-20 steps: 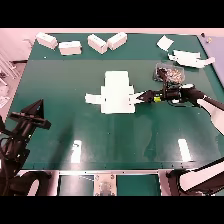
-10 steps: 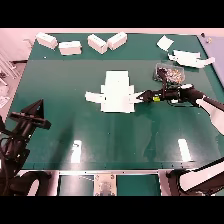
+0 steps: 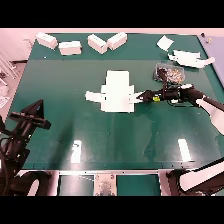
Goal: Fold the box and place the chain.
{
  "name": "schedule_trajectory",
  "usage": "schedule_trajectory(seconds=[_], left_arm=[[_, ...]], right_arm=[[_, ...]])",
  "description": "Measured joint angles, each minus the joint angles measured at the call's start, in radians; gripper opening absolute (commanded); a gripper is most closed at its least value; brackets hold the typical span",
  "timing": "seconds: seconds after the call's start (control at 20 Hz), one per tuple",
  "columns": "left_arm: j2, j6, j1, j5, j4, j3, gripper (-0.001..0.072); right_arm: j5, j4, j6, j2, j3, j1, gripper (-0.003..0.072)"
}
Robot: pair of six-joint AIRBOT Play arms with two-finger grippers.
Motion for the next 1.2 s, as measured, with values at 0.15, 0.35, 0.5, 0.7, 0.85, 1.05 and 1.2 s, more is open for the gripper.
schedule_trajectory(seconds=[0.15, 0.35, 0.5, 0.7, 0.85, 1.05, 1.2], left_arm=[[0.000, 0.000, 0.000, 0.004, 0.000, 0.000, 0.0021], [0.000, 0.000, 0.000, -0.001, 0.000, 0.000, 0.0628], [0.000, -0.001, 0.000, -0.010, 0.000, 0.000, 0.0693], [0.000, -0.001, 0.000, -0.019, 0.003, 0.000, 0.0695], [0.000, 0.000, 0.000, -0.043, 0.003, 0.000, 0.0695], [-0.054, 0.000, 0.000, -0.085, 0.014, 0.001, 0.0694], [-0.160, 0.000, 0.000, -0.154, 0.020, 0.006, 0.0694]], right_arm=[[0.000, -0.011, 0.000, 0.000, 0.000, 0.000, 0.0004], [0.000, -0.029, 0.000, -0.010, 0.000, 0.000, 0.0005], [0.000, -0.039, -0.004, -0.019, 0.003, 0.000, 0.0004], [0.000, -0.047, -0.010, -0.024, 0.021, 0.000, 0.0004], [-0.002, -0.050, -0.012, -0.026, 0.041, 0.001, 0.0004], [-0.002, -0.051, -0.013, -0.026, 0.061, 0.012, 0.0004], [-0.002, -0.051, -0.014, -0.032, 0.076, 0.033, 0.0004]])
